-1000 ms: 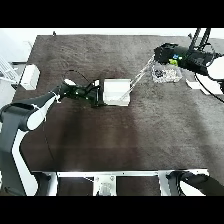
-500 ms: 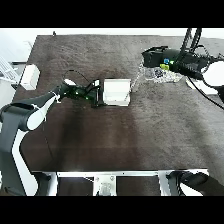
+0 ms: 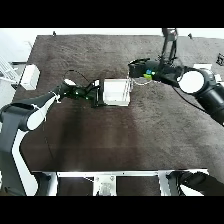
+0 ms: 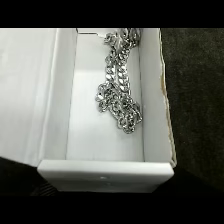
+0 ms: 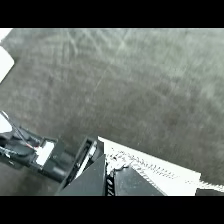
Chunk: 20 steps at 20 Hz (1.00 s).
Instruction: Fold the box and place the chain.
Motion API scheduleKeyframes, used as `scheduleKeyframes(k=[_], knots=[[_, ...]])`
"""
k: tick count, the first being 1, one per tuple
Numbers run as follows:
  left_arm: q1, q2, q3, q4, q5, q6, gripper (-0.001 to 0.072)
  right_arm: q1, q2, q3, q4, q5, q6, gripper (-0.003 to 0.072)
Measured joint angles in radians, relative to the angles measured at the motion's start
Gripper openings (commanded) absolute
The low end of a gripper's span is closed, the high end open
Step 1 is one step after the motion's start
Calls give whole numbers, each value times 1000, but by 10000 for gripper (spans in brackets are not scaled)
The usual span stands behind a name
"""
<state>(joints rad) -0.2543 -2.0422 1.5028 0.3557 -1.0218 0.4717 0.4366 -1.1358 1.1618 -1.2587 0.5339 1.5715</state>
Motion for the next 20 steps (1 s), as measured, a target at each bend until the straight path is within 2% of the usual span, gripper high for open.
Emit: scheduleKeyframes(k=[12, 13, 15, 16, 20], knots=[[0, 0, 0, 0, 0, 0, 470, 54, -281, -17, 26, -74, -1, 5], [0, 0, 0, 0, 0, 0, 470, 58, -302, -18, 27, -76, -1, 54], [0, 0, 0, 0, 0, 0, 470, 61, -334, -18, 29, -83, -1, 398], [0, 0, 0, 0, 0, 0, 470, 60, -342, -18, 28, -84, -1, 453], [0, 0, 0, 0, 0, 0, 470, 29, -305, -19, 13, -49, -2, 453]])
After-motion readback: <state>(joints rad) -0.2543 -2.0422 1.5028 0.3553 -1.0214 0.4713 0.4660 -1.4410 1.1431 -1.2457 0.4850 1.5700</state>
